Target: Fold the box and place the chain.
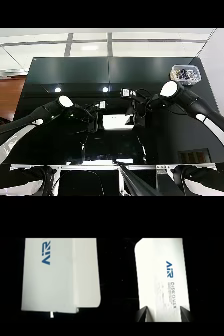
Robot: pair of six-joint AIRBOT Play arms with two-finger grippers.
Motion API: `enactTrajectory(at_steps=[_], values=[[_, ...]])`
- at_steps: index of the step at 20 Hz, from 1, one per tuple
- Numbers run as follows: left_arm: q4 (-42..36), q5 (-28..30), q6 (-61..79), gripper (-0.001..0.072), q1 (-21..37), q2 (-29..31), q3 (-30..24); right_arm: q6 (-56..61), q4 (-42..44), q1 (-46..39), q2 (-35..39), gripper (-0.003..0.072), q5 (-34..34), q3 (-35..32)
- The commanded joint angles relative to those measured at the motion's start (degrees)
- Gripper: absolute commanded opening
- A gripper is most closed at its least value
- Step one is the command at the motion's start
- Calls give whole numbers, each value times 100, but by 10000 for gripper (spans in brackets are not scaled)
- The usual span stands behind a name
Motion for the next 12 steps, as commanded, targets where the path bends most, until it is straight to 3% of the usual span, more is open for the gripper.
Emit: enactTrajectory(at_steps=[1, 2, 12], values=[[2, -2, 2, 404, -2, -4, 4, -111, -317, 52, -4, 490, -157, 2], [2, -2, 2, 404, -2, -4, 4, -105, -313, 50, -2, 422, -153, 2], [2, -2, 2, 403, -2, -4, 4, 216, -256, 39, 129, 417, -173, 22]])
